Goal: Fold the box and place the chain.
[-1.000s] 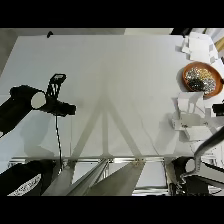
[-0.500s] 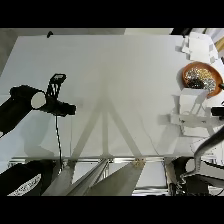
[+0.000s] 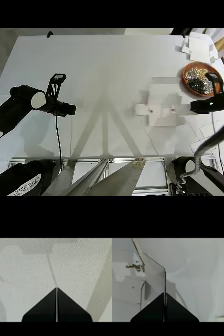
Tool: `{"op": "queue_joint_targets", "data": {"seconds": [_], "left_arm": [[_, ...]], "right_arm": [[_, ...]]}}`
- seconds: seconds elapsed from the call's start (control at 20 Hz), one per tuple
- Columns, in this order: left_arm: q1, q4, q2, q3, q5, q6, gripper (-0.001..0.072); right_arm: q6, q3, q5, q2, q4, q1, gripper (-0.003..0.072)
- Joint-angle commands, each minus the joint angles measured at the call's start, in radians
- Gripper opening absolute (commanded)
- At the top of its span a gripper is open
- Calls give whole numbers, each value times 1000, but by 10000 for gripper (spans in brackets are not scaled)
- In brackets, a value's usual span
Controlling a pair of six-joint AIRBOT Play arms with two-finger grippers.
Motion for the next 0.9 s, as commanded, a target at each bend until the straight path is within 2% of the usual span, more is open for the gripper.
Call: {"op": "queue_joint_targets", "data": {"seconds": [0.0,0.1,0.25,0.55,0.7,0.75,0.85], "left_arm": [[0,0,0,0,0,0,11],[0,0,0,0,0,0,11],[0,0,0,0,0,0,11],[0,-8,0,0,18,0,11],[0,-34,0,0,79,6,15],[0,-74,0,0,99,41,91],[0,-265,-11,0,149,245,366]], "right_arm": [[-39,-188,-100,180,202,134,8],[-14,-264,-135,235,200,214,8],[23,-319,-166,245,200,308,9],[66,-328,-247,245,200,429,9],[67,-328,-249,245,201,444,9],[74,-328,-248,245,200,444,9],[77,-328,-248,245,200,444,9]]}}
